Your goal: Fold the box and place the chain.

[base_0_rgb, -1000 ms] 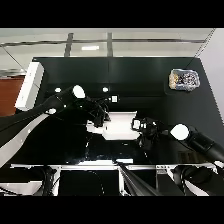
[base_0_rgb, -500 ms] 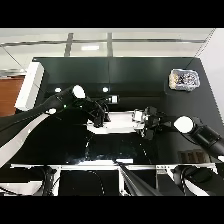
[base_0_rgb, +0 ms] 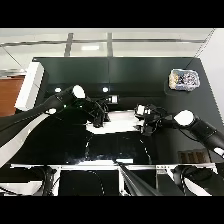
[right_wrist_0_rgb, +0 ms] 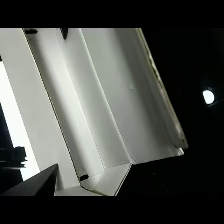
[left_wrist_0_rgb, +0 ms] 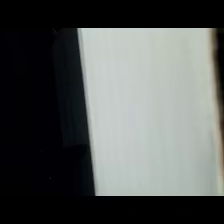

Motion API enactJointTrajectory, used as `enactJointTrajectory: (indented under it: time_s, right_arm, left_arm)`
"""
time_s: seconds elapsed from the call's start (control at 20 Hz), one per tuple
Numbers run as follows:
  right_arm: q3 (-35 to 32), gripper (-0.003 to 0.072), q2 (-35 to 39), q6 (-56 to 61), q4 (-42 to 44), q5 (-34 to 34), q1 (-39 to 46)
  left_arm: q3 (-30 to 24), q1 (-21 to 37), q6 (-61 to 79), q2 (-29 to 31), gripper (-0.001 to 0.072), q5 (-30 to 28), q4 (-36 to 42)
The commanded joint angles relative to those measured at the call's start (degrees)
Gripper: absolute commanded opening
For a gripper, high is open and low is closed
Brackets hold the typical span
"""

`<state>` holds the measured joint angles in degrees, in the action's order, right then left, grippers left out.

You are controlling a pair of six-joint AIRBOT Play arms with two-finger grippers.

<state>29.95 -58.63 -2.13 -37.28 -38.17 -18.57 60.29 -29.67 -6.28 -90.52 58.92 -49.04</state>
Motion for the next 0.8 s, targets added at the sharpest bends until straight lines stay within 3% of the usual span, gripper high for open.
enactJointTrajectory:
  time_s: [0.0,0.2,0.45,0.75]
  right_arm:
    - [0.07,0.0635,-2.43,-12.09,10.97,-6.84,3.72]
    - [0.02,0.0635,-6.01,-14.01,10.64,-8.11,0.66]
    - [-0.15,0.0635,-6.93,-11.26,-0.24,-6.95,-1.75]
    - [-0.15,0.0635,-7.5,-11.15,-0.28,-6.56,-1.81]
  left_arm:
    - [0.0,-0.04,0.07,0.0,0.0025,-0.13,0.02]
    - [0.0,-0.04,0.04,0.02,0.0024,-0.2,0.02]
    - [0.0,-0.04,0.04,0.02,0.0024,-0.13,0.0]
    - [0.0,-0.04,0.04,0.02,0.0024,-0.11,0.02]
